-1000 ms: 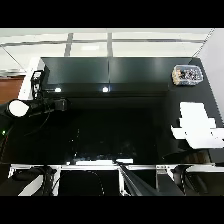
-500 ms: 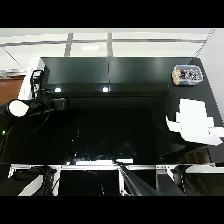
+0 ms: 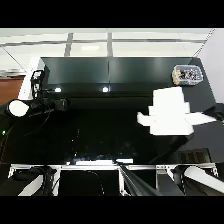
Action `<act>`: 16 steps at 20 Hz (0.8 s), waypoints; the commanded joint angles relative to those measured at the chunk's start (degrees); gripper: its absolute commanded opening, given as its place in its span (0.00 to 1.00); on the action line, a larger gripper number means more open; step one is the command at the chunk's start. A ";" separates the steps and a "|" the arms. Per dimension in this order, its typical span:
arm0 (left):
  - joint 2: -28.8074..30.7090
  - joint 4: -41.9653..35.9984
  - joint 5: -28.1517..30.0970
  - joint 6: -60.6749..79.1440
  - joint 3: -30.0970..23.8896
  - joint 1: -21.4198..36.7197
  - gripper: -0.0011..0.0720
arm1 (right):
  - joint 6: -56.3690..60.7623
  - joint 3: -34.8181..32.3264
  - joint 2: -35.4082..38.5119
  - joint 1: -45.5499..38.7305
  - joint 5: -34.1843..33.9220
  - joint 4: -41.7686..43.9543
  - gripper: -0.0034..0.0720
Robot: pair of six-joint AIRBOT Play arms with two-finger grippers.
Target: Fold the box and place the chain.
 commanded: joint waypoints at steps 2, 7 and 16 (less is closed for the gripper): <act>-0.04 -3.52 -1.36 0.98 0.04 -0.09 0.98 | -0.96 -16.00 11.85 16.63 -11.19 13.16 0.05; -1.51 -15.17 -3.34 7.10 0.04 -0.48 0.98 | -18.47 -36.39 18.40 42.60 -40.98 39.67 0.05; -29.22 -36.37 -27.43 26.08 17.40 -1.95 0.97 | -19.74 -38.77 18.40 56.52 -49.83 42.77 0.06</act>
